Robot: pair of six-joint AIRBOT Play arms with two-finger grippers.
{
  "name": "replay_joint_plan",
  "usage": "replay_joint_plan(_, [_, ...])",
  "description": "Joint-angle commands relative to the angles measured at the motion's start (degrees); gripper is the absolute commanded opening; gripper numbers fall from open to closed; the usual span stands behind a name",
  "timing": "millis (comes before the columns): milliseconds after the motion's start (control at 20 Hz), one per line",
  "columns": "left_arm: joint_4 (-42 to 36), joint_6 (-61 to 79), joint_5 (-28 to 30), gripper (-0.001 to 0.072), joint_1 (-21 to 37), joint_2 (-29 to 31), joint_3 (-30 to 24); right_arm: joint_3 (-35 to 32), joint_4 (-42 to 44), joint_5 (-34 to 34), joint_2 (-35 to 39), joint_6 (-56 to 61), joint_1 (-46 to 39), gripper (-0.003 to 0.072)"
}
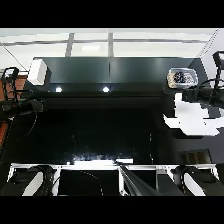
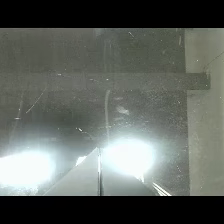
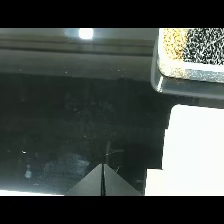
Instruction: Fold the box and place the chain.
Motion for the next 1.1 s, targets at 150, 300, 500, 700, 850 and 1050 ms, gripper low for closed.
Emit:
replay_joint_plan(150, [0.00, 0.02, 0.00, 0.0030, -0.04, 0.04, 0.00, -0.02, 0.00, 0.00, 0.00, 0.02, 0.02, 0.0006])
replay_joint_plan(300, [-0.02, 0.02, 0.00, 0.0030, -0.04, 0.04, 0.00, -0.02, 0.00, 0.00, 0.00, 0.00, 0.02, 0.0006])
replay_joint_plan(500, [0.00, 0.02, 0.00, 0.0030, -0.04, 0.04, 0.00, -0.02, 0.00, 0.00, 0.02, 0.00, 0.02, 0.0006])
replay_joint_plan(700, [-2.27, -0.02, 0.83, 0.0030, -0.04, 0.02, 0.00, -0.02, 1.03, -0.02, 0.00, 0.04, 0.02, 0.0006])
replay_joint_plan(850, [-8.59, -0.66, 4.48, 0.0030, -0.07, 0.00, 0.00, -0.02, 6.08, -4.42, 0.00, 0.02, 0.07, 0.0006])
replay_joint_plan(1050, [-14.62, 0.59, 11.23, 0.0661, -3.52, -3.85, -0.28, -0.02, 8.39, -16.04, -0.22, 0.28, 0.42, 0.0717])
